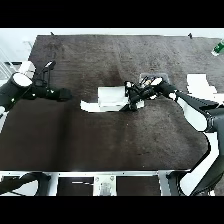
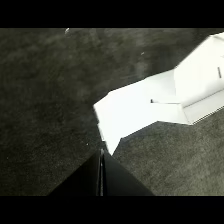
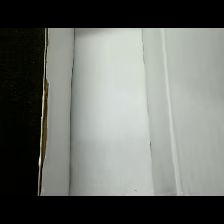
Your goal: Fold the box and place the chain.
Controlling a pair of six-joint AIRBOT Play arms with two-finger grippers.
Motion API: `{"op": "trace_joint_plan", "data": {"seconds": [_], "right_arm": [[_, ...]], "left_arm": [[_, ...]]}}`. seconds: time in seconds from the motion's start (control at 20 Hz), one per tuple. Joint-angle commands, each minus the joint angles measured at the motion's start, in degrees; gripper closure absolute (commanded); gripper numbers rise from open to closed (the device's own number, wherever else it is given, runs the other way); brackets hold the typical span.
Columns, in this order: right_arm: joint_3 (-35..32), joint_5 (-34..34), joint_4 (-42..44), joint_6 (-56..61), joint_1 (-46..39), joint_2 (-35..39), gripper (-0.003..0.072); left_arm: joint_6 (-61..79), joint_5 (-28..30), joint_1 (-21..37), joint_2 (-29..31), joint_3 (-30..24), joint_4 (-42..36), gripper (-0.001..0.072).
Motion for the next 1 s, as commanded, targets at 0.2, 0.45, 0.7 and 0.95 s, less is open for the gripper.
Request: {"op": "trace_joint_plan", "data": {"seconds": [0.2,0.45,0.7,0.95], "right_arm": [[0.02,0.02,0.00,0.00,0.04,-0.04,0.0147],[0.02,0.02,0.02,0.00,0.04,-0.04,0.0147],[0.02,0.02,0.02,0.00,0.04,-0.04,0.0147],[0.02,0.02,0.02,0.00,0.04,-0.04,0.0147]], "left_arm": [[-1.75,1.11,1.66,-5.18,-1.55,-0.13,0.0691],[3.52,0.39,1.49,-12.39,-1.53,-9.42,0.0692],[6.99,1.60,-1.66,-16.98,-1.29,-14.27,0.0692],[7.61,3.21,-5.60,-19.85,-1.11,-18.25,0.0692]]}}
